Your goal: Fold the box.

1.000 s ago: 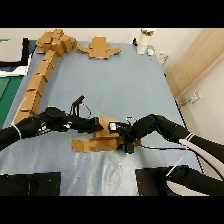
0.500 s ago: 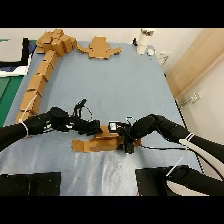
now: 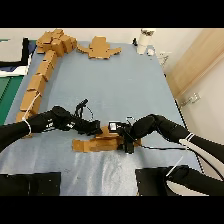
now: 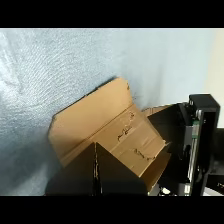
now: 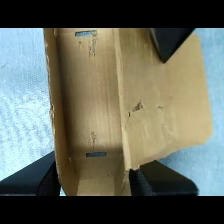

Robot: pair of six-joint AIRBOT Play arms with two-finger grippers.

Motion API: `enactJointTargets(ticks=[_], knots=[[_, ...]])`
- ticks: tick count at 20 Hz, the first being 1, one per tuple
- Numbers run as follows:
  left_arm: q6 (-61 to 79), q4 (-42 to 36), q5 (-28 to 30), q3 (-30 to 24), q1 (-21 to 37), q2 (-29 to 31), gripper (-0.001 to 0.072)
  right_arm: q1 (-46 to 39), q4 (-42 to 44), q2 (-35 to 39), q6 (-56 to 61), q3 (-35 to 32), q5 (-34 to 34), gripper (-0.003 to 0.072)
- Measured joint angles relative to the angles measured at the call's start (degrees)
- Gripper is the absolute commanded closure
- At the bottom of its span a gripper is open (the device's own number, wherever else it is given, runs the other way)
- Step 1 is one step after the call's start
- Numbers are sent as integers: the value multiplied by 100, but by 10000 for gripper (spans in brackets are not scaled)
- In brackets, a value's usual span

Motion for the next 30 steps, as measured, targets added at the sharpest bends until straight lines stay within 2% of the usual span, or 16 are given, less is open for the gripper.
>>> enactJointTargets(ticks=[7, 11, 14, 19, 23, 27, 28, 29, 30], knots=[[127, 13, -157, 192, 44, 0, 699, 0, 0, 0, 2, 0, 0, 239], [422, -24, -481, 413, 387, 256, 698, 0, 0, 0, 0, 0, 0, 240], [841, -26, -975, 470, 841, 479, 699, 0, 0, 0, 0, 0, 0, 240], [2249, 20, -2264, 391, 1447, 848, 700, 0, 0, 0, 0, 2, 0, 239], [3119, 282, -2721, 87, 1510, 1410, 700, 0, 0, 0, -2, 2, 0, 240], [3967, 824, -2614, -136, 1180, 1991, 695, 0, 0, 0, -2, 2, 0, 239], [4310, 916, -2540, -236, 1110, 2114, 596, 2, 0, 0, -2, 0, 0, 240], [4640, 968, -2413, -372, 1060, 2208, 204, 0, 0, 0, -2, 2, 0, 240], [4970, 994, -2208, -560, 1012, 2286, 20, 0, 0, 0, -2, 2, 0, 239]])
